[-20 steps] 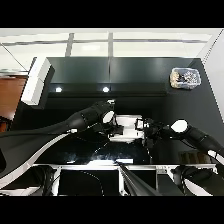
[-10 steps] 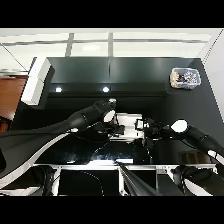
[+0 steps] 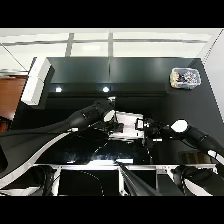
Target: Fold the box and place the chain.
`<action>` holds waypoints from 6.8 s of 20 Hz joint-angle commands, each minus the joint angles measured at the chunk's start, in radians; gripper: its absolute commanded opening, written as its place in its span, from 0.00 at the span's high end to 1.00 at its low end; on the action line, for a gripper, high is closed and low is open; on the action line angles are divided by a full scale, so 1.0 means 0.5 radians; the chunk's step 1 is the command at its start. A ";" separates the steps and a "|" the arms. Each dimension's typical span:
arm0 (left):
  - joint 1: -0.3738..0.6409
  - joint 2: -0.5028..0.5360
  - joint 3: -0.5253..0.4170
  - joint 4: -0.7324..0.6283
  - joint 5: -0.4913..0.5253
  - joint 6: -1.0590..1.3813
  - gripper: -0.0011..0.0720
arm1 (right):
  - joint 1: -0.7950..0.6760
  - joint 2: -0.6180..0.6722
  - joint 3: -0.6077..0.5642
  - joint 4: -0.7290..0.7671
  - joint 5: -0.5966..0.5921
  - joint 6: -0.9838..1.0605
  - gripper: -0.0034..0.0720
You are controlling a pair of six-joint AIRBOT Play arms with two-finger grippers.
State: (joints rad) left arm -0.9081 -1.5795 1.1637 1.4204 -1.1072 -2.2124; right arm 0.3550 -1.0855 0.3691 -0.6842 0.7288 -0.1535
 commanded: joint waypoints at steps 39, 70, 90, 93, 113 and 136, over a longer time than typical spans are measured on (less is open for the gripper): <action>-0.030 -0.040 -0.002 0.171 -0.020 -0.228 0.95 | 0.014 0.245 0.067 -0.098 0.163 0.301 0.56; -0.027 -0.040 -0.002 0.163 -0.055 -0.191 0.94 | -1.268 0.559 0.136 -0.683 0.485 2.694 0.89; -0.027 -0.040 -0.002 0.111 -0.056 -0.191 0.94 | -1.030 -0.134 0.060 0.081 0.876 2.504 0.82; -0.026 -0.040 -0.002 0.111 -0.057 -0.191 0.94 | -0.986 -0.132 0.107 0.297 0.950 2.284 0.02; -0.026 -0.040 -0.002 0.127 -0.059 -0.191 0.94 | -0.083 -0.124 0.414 -0.242 0.522 3.067 0.32; -0.026 -0.040 -0.002 0.127 -0.054 -0.190 0.94 | 0.686 -0.178 0.770 -1.494 0.552 5.097 0.67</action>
State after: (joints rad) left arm -0.9215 -1.5993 1.1629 1.4837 -1.1362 -2.3077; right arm 0.6865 -1.1618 0.7441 -1.3930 1.0328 2.3051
